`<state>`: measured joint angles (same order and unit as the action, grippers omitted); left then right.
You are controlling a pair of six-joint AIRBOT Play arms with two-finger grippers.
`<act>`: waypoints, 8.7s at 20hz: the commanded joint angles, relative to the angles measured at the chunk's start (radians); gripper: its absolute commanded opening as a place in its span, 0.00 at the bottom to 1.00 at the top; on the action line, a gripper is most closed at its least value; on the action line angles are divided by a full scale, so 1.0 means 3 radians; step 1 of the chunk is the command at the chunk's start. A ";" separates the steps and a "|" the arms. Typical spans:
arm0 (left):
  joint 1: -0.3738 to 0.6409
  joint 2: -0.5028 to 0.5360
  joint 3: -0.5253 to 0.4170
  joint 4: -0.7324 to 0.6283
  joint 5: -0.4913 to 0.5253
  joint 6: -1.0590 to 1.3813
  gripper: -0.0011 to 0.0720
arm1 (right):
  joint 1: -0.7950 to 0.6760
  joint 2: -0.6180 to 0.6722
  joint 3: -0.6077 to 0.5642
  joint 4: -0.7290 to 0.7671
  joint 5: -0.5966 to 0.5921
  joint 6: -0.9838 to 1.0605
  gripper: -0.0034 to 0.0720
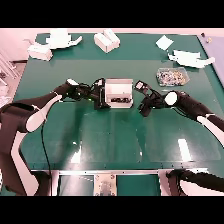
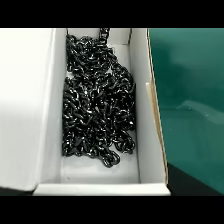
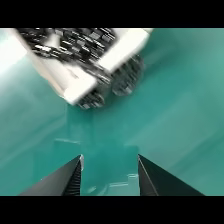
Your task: Fold the box and place the chain.
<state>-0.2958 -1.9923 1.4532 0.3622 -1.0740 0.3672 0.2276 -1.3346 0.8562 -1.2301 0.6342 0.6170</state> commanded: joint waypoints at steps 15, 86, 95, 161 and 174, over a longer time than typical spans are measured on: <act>-0.0001 0.0003 0.0003 0.0000 0.0001 0.0000 0.75 | -0.0003 -0.0350 0.0000 0.0914 -0.0345 -0.1691 0.52; -0.0001 0.0003 0.0003 0.0000 0.0027 0.0000 0.75 | -0.0102 0.0402 0.0676 0.2159 -0.0098 -0.1288 0.19; -0.0001 0.0003 0.0003 0.0000 0.0024 0.0000 0.75 | -0.0833 -0.0343 0.0999 0.2970 0.0539 -0.1157 0.05; -0.0001 0.0003 0.0003 -0.0001 -0.0025 0.0000 0.75 | -0.0189 -0.1305 0.2088 0.1790 0.2116 -0.0964 0.50; -0.0001 0.0003 0.0003 0.0000 -0.0025 0.0000 0.75 | -0.0156 -0.1369 0.2090 0.1689 0.2214 -0.0964 0.55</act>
<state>-0.2958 -1.9923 1.4532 0.3618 -1.0821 0.3668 0.1757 -1.7367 1.4818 -0.7193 1.2972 0.3283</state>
